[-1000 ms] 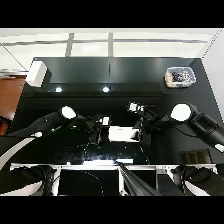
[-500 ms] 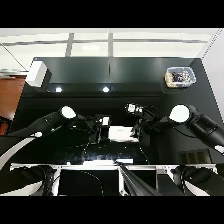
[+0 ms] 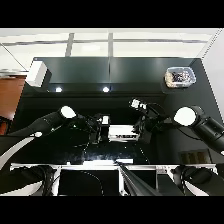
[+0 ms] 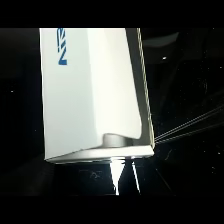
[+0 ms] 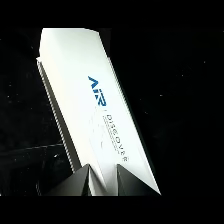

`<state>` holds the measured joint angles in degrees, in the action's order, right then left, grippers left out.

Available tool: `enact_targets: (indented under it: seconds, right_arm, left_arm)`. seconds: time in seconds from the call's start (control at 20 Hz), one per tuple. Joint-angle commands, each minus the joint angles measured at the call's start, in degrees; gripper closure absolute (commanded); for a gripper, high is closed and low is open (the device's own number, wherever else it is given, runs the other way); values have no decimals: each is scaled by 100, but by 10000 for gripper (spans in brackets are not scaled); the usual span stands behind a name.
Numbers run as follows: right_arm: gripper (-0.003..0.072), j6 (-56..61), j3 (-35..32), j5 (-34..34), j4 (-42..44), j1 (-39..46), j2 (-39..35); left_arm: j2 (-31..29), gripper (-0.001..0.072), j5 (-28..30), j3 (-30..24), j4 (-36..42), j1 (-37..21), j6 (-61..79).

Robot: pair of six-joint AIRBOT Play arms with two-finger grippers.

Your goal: Fold the box and place the chain.

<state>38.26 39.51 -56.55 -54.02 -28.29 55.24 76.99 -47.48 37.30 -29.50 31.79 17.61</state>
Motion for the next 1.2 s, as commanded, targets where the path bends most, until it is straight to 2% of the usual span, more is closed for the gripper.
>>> enact_targets:
  seconds: [0.0, 0.25, 0.55, 0.6, 0.85, 0.9, 1.15]
  right_arm:
    - [504, 87, -133, 146, 2, -4, -22]
    - [504, 81, -256, 254, 208, -4, -22]
    - [502, 87, -256, -37, 221, -4, -22]
    - [474, 87, -256, -55, 245, -4, -22]
    - [466, 90, -256, -66, 238, -4, -22]
    - [375, 98, -256, -63, 236, -4, -22]
    - [377, 98, -256, 24, 234, -4, -22]
  left_arm:
    - [4, 413, -11, 0, -4, 2, 4]
    - [4, 414, -11, 0, -4, 2, 4]
    - [4, 413, -11, 0, -4, 2, 4]
    - [4, 413, -11, 0, -4, 2, 2]
    - [4, 414, -11, 0, -4, 2, 4]
    - [4, 414, -11, 0, -4, 2, 4]
    - [2, 414, -11, 0, -4, 2, 4]
